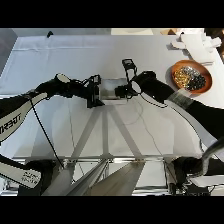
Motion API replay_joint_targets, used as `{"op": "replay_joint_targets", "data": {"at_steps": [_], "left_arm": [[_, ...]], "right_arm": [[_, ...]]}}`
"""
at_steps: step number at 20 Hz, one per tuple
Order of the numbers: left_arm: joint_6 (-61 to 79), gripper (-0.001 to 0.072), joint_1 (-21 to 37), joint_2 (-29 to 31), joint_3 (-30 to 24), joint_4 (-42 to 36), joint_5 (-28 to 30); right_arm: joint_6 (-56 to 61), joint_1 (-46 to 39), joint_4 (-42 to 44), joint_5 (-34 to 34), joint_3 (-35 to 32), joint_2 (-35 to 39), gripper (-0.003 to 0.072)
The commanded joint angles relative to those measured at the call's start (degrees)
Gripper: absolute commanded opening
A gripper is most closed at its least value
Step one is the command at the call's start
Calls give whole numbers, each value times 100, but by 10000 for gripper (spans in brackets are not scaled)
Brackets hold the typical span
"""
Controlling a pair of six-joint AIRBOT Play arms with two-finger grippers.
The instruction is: Fold the box and place the chain.
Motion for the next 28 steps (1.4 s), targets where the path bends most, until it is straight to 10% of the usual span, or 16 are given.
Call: {"op": "replay_joint_targets", "data": {"at_steps": [1,13,20,24,25,28], "left_arm": [[2,113,0,-4,-2,0,2],[2,113,0,-4,-2,0,0],[2,113,0,-4,-2,0,0],[2,113,0,-4,-2,0,0],[2,113,0,-4,-2,0,0],[2,113,0,-4,-2,0,0]], "right_arm": [[304,116,-330,457,138,-164,393],[2142,470,-1029,507,142,-413,314],[2811,468,-1029,483,232,-413,13],[2809,470,-1029,487,249,-413,14],[2806,470,-1025,490,249,-409,47],[2577,463,-1025,496,251,-315,586]]}}
